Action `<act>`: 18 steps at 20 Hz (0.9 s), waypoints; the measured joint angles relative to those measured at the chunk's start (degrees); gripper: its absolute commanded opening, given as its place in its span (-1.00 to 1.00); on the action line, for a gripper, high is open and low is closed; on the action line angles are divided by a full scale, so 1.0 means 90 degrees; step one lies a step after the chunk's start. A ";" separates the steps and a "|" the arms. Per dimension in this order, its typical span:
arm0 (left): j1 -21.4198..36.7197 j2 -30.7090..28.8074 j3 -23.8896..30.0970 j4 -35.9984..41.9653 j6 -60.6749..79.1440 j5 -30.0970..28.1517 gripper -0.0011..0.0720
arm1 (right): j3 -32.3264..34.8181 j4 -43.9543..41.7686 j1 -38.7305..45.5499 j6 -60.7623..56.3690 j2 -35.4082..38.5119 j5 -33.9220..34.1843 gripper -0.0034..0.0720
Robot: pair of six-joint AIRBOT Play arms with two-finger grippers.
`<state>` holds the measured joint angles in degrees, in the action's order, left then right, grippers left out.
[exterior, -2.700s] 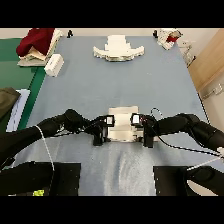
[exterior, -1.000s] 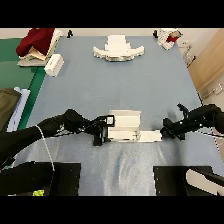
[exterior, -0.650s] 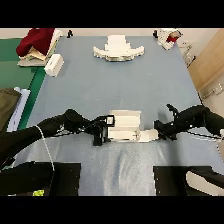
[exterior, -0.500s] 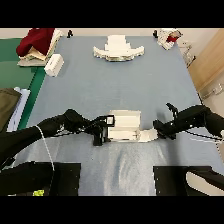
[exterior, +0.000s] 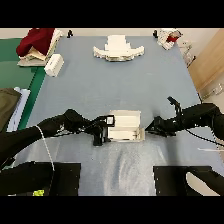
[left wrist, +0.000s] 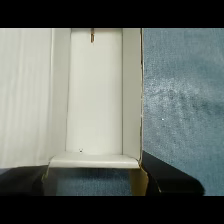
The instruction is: Fold the box.
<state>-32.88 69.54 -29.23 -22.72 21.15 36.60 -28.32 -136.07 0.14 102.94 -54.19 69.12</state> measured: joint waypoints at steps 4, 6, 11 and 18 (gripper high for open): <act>0.0000 0.0000 0.0002 0.0000 0.0000 0.0000 0.18 | -0.0036 -0.0039 -0.0741 0.0005 0.0051 -0.0352 0.37; 0.0000 0.0000 0.0000 0.0000 0.0000 0.0000 0.18 | -0.0056 0.0000 -0.1120 -0.0075 0.0058 -0.0714 0.26; 0.0000 0.0000 0.0000 0.0000 0.0000 -0.0002 0.18 | -0.0313 0.0631 -0.1967 -0.0760 -0.0041 -0.1275 0.24; 0.0000 0.0000 0.0000 0.0000 0.0002 0.0000 0.18 | -0.1382 0.2931 -0.3563 -0.3373 -0.0680 -0.1268 0.24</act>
<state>-32.88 69.54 -29.23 -22.72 21.17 36.60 -40.75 -109.69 -31.92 72.58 -60.31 57.71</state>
